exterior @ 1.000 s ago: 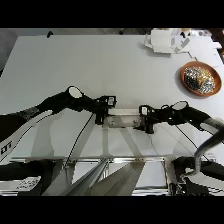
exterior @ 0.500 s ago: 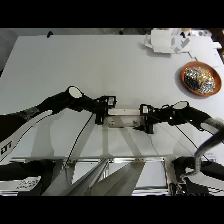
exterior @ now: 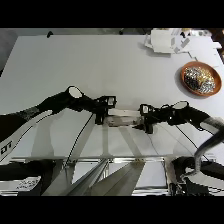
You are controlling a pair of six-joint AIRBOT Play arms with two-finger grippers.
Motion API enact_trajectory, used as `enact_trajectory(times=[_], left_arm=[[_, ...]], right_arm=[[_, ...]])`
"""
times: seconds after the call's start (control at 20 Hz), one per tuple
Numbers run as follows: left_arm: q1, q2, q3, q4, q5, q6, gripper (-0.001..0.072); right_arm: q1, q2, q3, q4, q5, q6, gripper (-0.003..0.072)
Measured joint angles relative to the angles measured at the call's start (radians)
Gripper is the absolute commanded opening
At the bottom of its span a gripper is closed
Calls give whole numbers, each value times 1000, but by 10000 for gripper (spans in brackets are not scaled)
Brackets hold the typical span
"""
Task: Fold the box and place the chain.
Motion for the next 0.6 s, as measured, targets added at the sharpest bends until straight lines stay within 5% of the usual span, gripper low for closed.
enact_trajectory(times=[0.6], left_arm=[[0, 0, 0, 0, 1, 0, 11]], right_arm=[[0, -4, 0, -4, -5, -7, 455]])
